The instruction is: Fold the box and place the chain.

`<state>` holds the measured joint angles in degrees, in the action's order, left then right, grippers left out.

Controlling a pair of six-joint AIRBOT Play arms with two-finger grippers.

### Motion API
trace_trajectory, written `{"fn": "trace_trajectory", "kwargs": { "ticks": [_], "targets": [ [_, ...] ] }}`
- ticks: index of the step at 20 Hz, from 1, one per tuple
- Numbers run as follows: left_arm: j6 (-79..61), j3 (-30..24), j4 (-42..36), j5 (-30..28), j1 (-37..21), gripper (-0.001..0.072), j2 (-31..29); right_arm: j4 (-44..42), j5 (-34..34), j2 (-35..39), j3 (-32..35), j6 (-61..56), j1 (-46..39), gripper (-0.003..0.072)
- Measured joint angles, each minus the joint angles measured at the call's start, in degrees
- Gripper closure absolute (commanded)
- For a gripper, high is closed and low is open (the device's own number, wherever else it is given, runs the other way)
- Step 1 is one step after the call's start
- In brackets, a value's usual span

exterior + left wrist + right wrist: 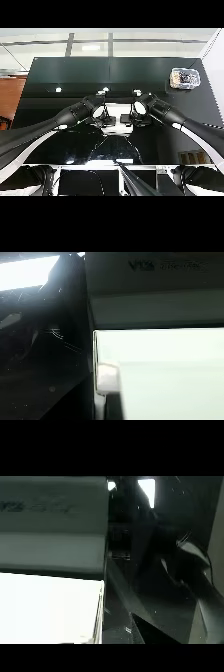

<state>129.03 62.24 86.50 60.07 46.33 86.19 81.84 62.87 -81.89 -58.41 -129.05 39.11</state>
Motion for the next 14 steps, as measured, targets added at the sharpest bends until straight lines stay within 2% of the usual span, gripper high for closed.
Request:
{"fn": "trace_trajectory", "kwargs": {
  "ticks": [6, 7, 9, 10, 14],
  "targets": [
    [0.0, 0.0, 0.0, 0.0, 0.0, 0.0683, 0.0, -0.8, 0.0, -0.2, 0.9, -0.8, 0.0, 0.0329],
    [0.0, 0.0, 0.0, 0.0, 0.0, 0.0683, 0.0, -0.9, -0.2, -0.2, 1.0, -0.9, 0.0, 0.0490],
    [0.0, 0.0, -0.2, -0.4, 0.0, 0.0683, 0.0, -1.3, -1.1, -0.2, 1.0, -0.9, 0.0, 0.0644],
    [0.0, 0.0, -0.2, -0.3, 0.0, 0.0683, 0.0, -1.2, -1.0, -0.3, 1.0, -0.9, 0.0, 0.0672],
    [0.0, 0.0, -0.2, -0.3, 0.0, 0.0683, 0.0, -1.3, -1.0, -0.3, 1.0, -1.1, 0.0, 0.0674]
  ]
}}
